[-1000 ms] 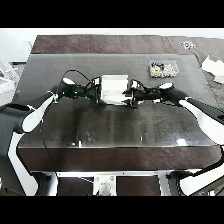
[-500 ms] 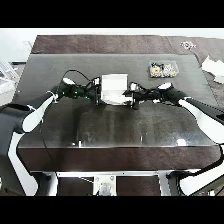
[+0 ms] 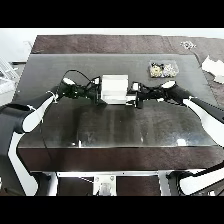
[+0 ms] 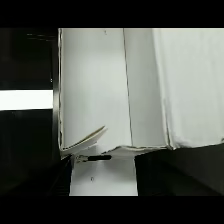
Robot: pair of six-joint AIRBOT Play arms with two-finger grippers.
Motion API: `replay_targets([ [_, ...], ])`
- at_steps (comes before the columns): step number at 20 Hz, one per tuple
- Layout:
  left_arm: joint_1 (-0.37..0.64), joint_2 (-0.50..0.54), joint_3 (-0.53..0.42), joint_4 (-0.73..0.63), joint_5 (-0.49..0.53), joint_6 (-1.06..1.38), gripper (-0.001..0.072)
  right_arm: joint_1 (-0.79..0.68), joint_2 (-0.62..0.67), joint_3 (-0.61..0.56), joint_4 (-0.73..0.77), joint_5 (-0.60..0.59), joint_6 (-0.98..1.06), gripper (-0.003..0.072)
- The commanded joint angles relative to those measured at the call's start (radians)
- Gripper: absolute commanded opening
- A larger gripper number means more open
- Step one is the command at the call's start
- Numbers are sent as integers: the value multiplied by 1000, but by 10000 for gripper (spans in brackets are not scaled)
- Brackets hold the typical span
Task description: Fold the box and place the chain.
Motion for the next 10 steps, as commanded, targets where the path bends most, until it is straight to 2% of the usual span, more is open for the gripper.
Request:
replay_targets([
  [1, 0, 0, 0, 4, -4, 4, 488, -34, 32, 1, -28, -1, 50, 557],
  [2, 0, 1, 0, 4, -4, 4, 488, -43, 39, 1, -28, -1, 50, 384],
  [3, 0, 0, 0, 4, -4, 4, 487, -51, 46, 1, -28, -1, 51, 254],
  [6, 0, 0, 0, 4, -4, 4, 488, -80, 78, 2, -28, -2, 120, 187],
  [7, 0, 1, 0, 4, -4, 4, 488, -92, 93, 2, -27, -2, 159, 133],
  [9, 0, 1, 0, 4, -4, 4, 488, -116, 130, 3, -20, -4, 289, 100],
  [10, 0, 1, 0, 4, -4, 4, 488, -126, 149, 8, -20, -6, 384, 16],
])
